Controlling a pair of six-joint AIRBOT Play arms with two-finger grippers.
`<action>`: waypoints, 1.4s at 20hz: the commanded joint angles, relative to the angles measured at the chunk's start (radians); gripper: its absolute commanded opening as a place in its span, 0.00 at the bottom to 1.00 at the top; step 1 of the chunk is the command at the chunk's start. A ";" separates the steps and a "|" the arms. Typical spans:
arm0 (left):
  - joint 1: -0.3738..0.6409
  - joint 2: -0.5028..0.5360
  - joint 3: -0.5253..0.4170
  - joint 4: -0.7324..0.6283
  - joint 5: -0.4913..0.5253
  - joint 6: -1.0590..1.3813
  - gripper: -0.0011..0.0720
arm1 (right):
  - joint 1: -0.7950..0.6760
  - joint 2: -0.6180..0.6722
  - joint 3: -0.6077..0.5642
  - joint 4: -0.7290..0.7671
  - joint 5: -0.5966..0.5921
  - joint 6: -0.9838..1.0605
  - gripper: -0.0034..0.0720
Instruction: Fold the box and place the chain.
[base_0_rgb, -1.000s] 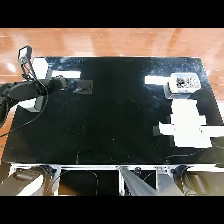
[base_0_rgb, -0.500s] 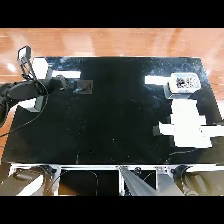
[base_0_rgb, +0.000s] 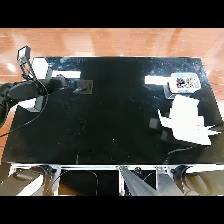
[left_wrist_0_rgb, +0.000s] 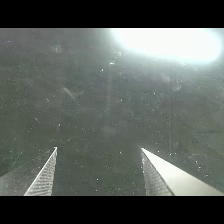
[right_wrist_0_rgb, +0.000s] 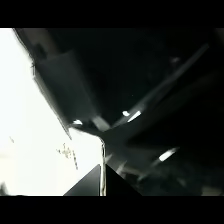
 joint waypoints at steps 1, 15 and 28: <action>-0.001 0.000 0.000 -0.005 0.005 -0.001 0.85 | 0.030 0.007 -0.003 0.014 0.021 -0.026 0.06; -0.003 -0.005 -0.001 0.024 0.090 0.003 0.85 | 0.549 0.380 -0.375 0.482 -0.082 -0.048 0.08; -0.149 -0.289 -0.002 -0.192 0.155 0.185 0.85 | 1.400 0.824 -0.776 0.423 -1.092 0.105 0.08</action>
